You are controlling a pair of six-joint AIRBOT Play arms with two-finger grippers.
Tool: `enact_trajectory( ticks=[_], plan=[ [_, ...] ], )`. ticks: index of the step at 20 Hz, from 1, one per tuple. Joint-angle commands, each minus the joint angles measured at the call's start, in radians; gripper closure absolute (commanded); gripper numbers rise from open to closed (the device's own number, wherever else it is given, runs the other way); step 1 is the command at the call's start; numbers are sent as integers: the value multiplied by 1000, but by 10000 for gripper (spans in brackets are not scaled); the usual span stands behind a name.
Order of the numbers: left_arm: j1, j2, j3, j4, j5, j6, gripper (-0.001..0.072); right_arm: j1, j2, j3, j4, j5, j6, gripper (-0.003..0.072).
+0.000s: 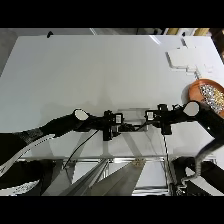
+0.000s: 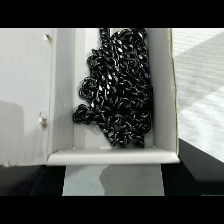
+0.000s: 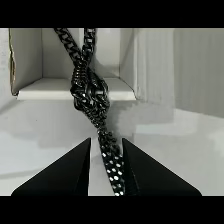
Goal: Fold the box and place the chain.
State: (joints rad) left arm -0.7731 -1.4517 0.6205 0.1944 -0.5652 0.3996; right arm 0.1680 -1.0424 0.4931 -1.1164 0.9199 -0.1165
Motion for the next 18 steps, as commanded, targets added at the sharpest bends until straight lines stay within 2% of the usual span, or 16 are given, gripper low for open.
enact_trajectory(
  ticks=[1, 2, 3, 6, 10, 11, 12, 15, 18],
  plan=[
    [0, 1, 0, 0, 0, 0, 506, -1, -27, -2, 23, -19, -26, 468],
    [0, 1, 0, 0, 0, 0, 506, -1, -27, -2, 22, -19, -26, 482],
    [0, 1, 0, 0, 0, 0, 506, -1, -27, -2, 21, -18, -25, 538],
    [0, 1, 0, 0, 0, 0, 506, -1, -27, -2, 23, -15, -23, 584],
    [0, 1, 0, 0, 0, 0, 505, -1, -27, -2, 55, 10, -23, 594],
    [0, 1, 0, 0, 0, 0, 505, -1, -27, -2, 43, 27, -21, 652],
    [0, 1, 0, 0, 0, 0, 505, -1, -27, -2, 31, 49, -14, 670],
    [0, 1, 0, 1, 0, 0, 506, -1, -9, -2, -16, 110, 82, 670],
    [0, 1, 0, 0, 0, 0, 506, -1, 74, -2, -32, 166, 190, 670]
  ],
)
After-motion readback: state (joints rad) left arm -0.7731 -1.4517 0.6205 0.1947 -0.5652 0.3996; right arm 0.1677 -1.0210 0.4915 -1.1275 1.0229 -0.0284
